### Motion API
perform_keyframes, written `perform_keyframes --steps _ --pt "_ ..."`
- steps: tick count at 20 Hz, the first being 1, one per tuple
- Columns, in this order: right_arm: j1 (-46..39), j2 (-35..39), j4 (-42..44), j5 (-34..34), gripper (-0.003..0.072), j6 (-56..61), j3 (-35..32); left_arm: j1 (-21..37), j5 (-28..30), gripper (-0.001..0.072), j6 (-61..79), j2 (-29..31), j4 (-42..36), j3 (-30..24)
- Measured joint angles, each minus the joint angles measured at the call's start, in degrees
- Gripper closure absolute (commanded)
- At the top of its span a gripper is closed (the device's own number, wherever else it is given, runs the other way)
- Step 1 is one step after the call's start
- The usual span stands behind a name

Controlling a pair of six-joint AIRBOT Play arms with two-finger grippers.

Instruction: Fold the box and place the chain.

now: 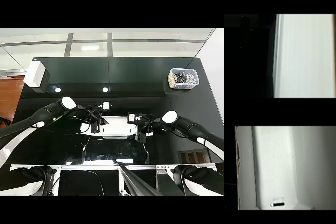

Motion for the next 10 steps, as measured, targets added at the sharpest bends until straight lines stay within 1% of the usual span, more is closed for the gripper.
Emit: perform_keyframes --steps 8,9,10 --pt "-0.3 0.0 0.2 0.3 0.0025 -0.4 0.0 0.0 0.0 0.0685 0.0 0.0 0.0 0.0" --pt "-0.3 0.0 0.2 0.3 0.004 -0.4 0.0 0.0 0.0 0.0685 0.0 0.0 0.0 0.0" --pt "-0.3 0.0 0.3 0.2 0.025 -0.4 0.0 0.0 0.1 0.0685 0.0 0.0 0.0 0.0"
